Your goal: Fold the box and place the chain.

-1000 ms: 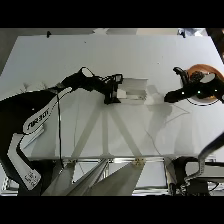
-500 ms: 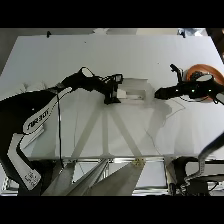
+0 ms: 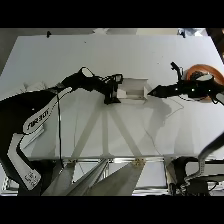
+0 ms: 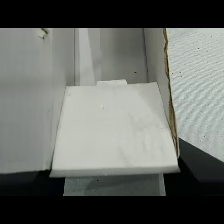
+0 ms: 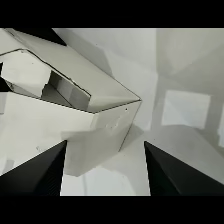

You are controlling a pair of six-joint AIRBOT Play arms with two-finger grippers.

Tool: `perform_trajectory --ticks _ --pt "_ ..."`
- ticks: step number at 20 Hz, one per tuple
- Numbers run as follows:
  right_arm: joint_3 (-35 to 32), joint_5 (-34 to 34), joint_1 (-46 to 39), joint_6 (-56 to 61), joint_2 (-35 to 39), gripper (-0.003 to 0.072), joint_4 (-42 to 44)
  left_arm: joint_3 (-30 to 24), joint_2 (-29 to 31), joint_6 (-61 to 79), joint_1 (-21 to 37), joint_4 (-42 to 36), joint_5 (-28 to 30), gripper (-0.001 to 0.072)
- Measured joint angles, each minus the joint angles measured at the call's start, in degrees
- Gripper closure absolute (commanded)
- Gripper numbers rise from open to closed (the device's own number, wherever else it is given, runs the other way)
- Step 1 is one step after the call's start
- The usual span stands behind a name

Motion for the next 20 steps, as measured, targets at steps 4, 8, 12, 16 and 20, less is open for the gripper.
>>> perform_trajectory --ticks 4,8,12,16,20 --pt "0.0 -3.72 3.32 -2.47 0.0 0.0136 -0.07 0.0 0.0 0.0 0.0 0.0 0.0 0.0388" --pt "0.0 -7.74 6.19 -3.26 0.0 0.0139 -0.76 0.0 0.0 0.0 0.0 0.0 0.0 0.0388" --pt "0.02 -10.01 7.04 -3.3 -0.02 0.0172 -2.45 0.0 0.0 0.0 0.0 0.0 0.0 0.0388" --pt "0.02 -11.67 7.3 -2.95 -0.02 0.0211 -4.22 0.0 0.0 0.0 0.0 0.0 0.0 0.0388" --pt "0.02 -12.76 7.91 -1.38 0.72 0.0231 -5.95 0.0 0.0 0.0 -0.02 -0.04 0.07 0.0388"
